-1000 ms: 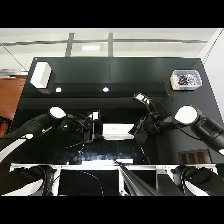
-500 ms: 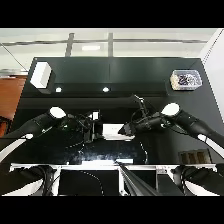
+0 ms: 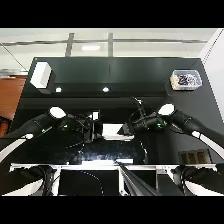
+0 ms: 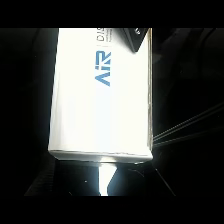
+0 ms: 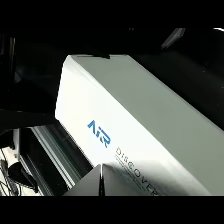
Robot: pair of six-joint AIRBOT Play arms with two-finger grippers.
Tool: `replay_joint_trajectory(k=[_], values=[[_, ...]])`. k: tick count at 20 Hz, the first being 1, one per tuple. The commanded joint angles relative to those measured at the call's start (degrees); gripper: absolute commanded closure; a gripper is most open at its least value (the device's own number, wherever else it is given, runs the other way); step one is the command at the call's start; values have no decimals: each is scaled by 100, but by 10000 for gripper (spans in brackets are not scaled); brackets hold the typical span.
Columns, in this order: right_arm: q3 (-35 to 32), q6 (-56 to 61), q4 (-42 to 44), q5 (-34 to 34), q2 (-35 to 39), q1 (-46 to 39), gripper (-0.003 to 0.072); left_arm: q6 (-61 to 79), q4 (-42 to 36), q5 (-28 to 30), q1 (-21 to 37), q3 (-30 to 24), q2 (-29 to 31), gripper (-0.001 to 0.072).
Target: Fold the box and place the chain.
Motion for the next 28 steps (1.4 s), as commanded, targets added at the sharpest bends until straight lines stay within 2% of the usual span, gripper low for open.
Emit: replay_joint_trajectory(k=[1,5,6,7,8,11,12,14,16,18,23,28], values=[[35,-149,0,70,55,-76,649,-9,-17,0,0,4,0,306],[348,-146,-282,389,918,-719,649,-31,-24,-52,4,7,31,299],[415,-20,-474,426,1252,-1008,649,-136,-7,-59,4,17,98,215],[448,98,-640,463,1550,-1283,649,-284,37,-59,4,31,212,18],[452,190,-780,507,1847,-1596,649,-592,240,-39,4,59,380,-2],[452,243,-1104,826,2385,-2393,649,-1740,1408,-144,7,177,1029,-3],[452,240,-1213,929,2483,-2649,649,-2253,1672,-356,31,254,1261,-2],[452,240,-1499,859,2555,-3021,649,-2798,1541,-490,-20,367,1488,4],[452,243,-1779,472,2555,-3230,649,-2830,1309,-487,-291,586,1320,5],[452,245,-1805,273,2553,-3307,649,-2942,1300,-411,-723,898,907,4],[439,243,-1823,339,2553,-3305,650,-2924,1394,160,-1504,1561,-212,3],[439,243,-1829,317,2553,-3305,650,-2946,1475,356,-1685,1613,-422,2]])
